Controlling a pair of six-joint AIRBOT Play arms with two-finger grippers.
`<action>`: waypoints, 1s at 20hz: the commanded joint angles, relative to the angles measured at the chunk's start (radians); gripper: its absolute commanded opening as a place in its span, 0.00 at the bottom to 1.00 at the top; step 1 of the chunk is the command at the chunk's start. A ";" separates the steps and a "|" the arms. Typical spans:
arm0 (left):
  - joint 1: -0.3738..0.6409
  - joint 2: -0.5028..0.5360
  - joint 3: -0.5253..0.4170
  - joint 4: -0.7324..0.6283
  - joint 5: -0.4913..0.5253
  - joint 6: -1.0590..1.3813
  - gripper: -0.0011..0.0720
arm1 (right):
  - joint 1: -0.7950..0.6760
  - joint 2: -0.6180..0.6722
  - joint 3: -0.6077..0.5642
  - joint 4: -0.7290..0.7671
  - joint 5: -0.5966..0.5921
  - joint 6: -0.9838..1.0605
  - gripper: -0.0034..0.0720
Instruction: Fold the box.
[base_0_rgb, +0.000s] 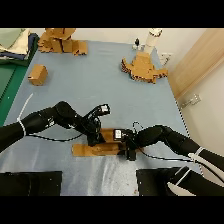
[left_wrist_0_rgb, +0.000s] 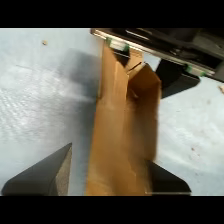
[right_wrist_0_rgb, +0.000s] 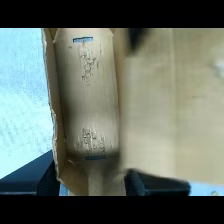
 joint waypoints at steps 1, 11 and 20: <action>0.001 0.002 0.004 0.000 0.008 -0.023 0.59 | 0.000 0.000 0.000 0.002 0.000 0.001 0.63; 0.117 0.308 0.004 0.317 -0.034 -0.449 0.59 | 0.000 0.000 0.000 -0.001 0.000 0.001 0.63; 0.023 0.367 -0.124 0.219 -0.438 -1.154 0.03 | 0.000 0.000 0.000 -0.001 -0.001 0.001 0.63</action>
